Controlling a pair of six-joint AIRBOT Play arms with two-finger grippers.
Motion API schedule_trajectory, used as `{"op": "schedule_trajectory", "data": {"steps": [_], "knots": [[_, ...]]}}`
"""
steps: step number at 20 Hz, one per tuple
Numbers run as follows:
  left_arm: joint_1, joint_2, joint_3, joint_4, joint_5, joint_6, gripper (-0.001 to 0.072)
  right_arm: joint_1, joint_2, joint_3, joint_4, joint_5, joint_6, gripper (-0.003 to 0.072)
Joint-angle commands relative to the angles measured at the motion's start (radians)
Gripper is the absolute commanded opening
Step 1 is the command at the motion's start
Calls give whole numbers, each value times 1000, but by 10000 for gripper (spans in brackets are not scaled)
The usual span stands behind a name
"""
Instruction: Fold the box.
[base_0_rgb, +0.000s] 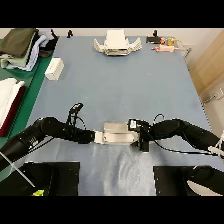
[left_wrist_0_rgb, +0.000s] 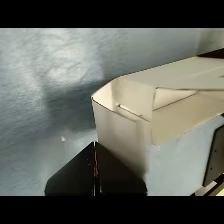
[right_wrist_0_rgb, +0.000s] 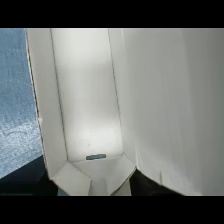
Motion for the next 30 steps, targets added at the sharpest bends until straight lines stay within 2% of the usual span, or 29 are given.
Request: {"op": "schedule_trajectory", "data": {"steps": [1,3,4,5,6,9,14,19,21,25,30], "knots": [[-14,-9,39,-17,19,5,17,0,0,0,0,0,0,466],[-14,-9,66,-12,10,40,18,0,0,0,0,0,0,466],[-14,-9,77,-11,8,47,97,0,0,0,0,0,0,466],[-14,-9,84,-14,8,47,373,0,0,0,0,0,0,466],[-14,-9,88,-15,7,47,515,0,0,0,0,0,0,466],[-14,-10,91,-27,8,48,511,0,0,0,0,0,0,466],[-16,-20,91,-70,71,49,511,0,0,0,0,0,0,466],[-26,-88,97,-84,43,50,508,0,0,0,0,0,0,466],[-71,-98,105,-82,66,49,459,0,0,0,0,0,0,466],[-183,-109,113,-43,179,-37,459,0,0,0,0,0,0,466],[-268,-148,144,80,183,-215,459,0,0,0,0,0,0,466]]}}
